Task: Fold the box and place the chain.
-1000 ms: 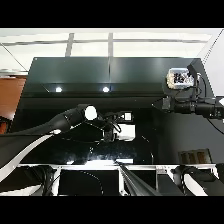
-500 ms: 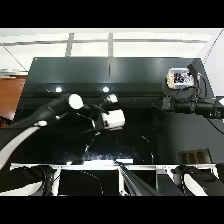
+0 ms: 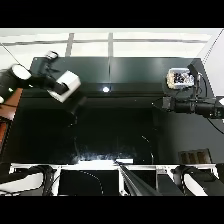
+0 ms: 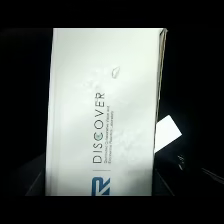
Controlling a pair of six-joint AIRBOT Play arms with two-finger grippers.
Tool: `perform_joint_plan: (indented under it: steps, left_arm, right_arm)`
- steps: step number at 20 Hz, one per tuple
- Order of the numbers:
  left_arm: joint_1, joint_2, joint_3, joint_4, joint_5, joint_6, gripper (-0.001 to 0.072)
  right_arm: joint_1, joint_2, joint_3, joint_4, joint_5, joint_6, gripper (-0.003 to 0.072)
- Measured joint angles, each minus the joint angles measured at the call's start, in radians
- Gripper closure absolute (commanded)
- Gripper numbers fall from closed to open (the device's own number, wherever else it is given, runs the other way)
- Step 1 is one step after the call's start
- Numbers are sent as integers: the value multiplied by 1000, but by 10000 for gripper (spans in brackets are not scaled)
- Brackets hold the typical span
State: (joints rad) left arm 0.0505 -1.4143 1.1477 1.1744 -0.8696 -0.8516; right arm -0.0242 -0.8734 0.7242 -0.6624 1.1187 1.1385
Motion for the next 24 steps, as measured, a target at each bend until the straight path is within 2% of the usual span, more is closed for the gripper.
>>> perform_joint_plan:
  steps: [7,11,14,15,16,20,24]
  left_arm:
    - [243,-306,407,132,-28,-246,314]
    - [306,-482,604,164,-27,-332,307]
    - [314,-584,703,167,-6,-350,306]
    - [314,-612,728,169,-5,-354,256]
    - [311,-633,747,169,1,-357,3]
    - [296,-671,816,191,-24,-365,6]
    - [288,-623,917,236,-177,-415,7]
  right_arm:
    - [0,0,0,0,10,14,639]
    - [0,0,0,3,11,34,639]
    - [0,0,0,24,-9,48,639]
    - [0,0,0,32,-13,52,639]
    - [0,0,0,39,-17,56,639]
    - [0,0,0,58,-27,61,639]
    - [0,0,0,61,-38,62,639]
